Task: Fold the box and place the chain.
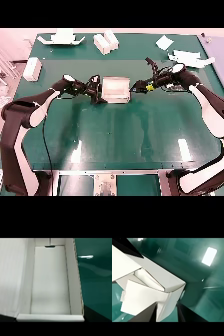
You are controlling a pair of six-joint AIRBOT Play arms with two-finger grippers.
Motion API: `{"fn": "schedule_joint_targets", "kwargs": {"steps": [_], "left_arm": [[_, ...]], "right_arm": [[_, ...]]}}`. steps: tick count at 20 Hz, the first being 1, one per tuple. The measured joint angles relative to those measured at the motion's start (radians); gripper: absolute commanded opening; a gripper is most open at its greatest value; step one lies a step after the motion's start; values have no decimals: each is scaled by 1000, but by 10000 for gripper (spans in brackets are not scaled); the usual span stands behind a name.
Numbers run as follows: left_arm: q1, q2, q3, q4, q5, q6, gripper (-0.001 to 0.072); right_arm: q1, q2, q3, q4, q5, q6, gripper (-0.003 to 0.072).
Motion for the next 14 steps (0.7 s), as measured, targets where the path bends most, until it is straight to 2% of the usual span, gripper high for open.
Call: {"fn": "schedule_joint_targets", "kwargs": {"steps": [5,14], "left_arm": [[0,0,0,0,0,0,391],[0,0,0,0,-1,-1,391]], "right_arm": [[29,0,-8,-3,1,3,414],[68,0,-3,-13,-27,90,413]]}}
